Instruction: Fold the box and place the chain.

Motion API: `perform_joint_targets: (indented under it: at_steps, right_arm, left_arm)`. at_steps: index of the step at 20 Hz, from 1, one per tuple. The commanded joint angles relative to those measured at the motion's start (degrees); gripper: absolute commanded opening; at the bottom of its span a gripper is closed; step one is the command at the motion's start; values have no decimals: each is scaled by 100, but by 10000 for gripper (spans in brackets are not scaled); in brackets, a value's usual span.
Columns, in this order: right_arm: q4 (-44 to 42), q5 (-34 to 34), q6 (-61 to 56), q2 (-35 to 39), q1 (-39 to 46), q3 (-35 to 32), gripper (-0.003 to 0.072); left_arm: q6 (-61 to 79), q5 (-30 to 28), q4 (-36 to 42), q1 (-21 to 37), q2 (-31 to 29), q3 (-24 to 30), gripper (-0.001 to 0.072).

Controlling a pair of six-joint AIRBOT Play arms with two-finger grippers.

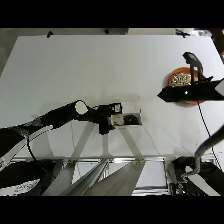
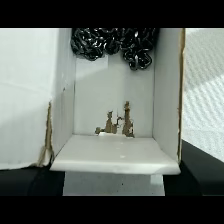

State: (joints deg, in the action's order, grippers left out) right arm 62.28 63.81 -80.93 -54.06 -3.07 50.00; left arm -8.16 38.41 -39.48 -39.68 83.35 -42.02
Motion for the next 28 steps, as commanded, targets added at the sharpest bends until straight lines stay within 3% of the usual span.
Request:
perform_joint_targets:
  at_steps: [1, 8, 12, 17, 21, 26, 28]
  right_arm:
    - [-1178, 315, 1126, -1102, 859, 522, 172]
    - [-1762, 455, 1504, -3814, 597, 2188, 172]
    - [-2074, 1097, 1937, -4601, 125, 2378, 172]
    - [-2247, 2070, 2697, -4723, -656, 2439, 172]
    - [-2245, 2809, 2806, -4653, -787, 2546, 175]
    - [-2035, 3322, 3104, -3910, -922, 2546, 176]
    - [-1318, 3397, 3174, -3565, -1161, 2546, 176]
  left_arm:
    - [0, 0, 0, -4, 2, 2, 135]
    - [0, -2, 0, -4, 2, 2, 135]
    - [0, -2, -2, -4, 2, 2, 135]
    - [0, -2, 0, -4, 2, 2, 135]
    - [0, 0, 0, -4, 2, 2, 135]
    - [0, 0, 0, -4, 2, 2, 135]
    - [0, -2, 0, -4, 2, 2, 135]
